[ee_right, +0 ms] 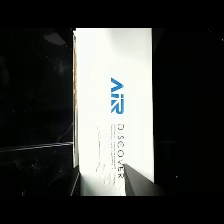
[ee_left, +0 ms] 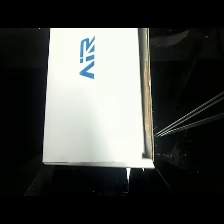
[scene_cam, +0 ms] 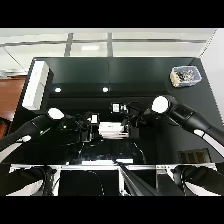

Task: Fold the box and place the chain.

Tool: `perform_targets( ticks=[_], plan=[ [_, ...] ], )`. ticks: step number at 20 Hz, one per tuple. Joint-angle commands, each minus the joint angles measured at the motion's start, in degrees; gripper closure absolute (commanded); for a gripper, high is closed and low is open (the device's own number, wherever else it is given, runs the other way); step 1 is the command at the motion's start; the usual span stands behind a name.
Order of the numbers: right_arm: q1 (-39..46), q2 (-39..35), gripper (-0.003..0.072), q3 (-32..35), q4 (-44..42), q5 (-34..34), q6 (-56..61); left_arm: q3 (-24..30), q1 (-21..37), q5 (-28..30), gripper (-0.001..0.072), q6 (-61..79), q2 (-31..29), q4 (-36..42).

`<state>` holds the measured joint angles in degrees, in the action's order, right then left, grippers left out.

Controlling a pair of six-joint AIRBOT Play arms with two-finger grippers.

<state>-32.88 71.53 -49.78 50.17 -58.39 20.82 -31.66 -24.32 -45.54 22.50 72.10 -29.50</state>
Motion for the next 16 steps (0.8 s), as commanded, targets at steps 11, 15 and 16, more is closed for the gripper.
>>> perform_targets(
  ticks=[11,15,16],
  plan=[
    [-0.02,-0.31,0.0411,-1.51,-0.63,-0.52,2.47,-0.04,-0.04,0.02,0.0329,0.00,0.04,0.00],
    [-0.04,-0.28,0.0410,-1.51,-0.57,-0.74,2.93,-0.04,-0.04,0.02,0.0329,0.00,0.04,0.00],
    [-0.04,-0.28,0.0410,-1.49,-0.37,-0.68,2.93,-0.04,-0.04,0.02,0.0329,0.00,0.04,0.00]
  ],
)
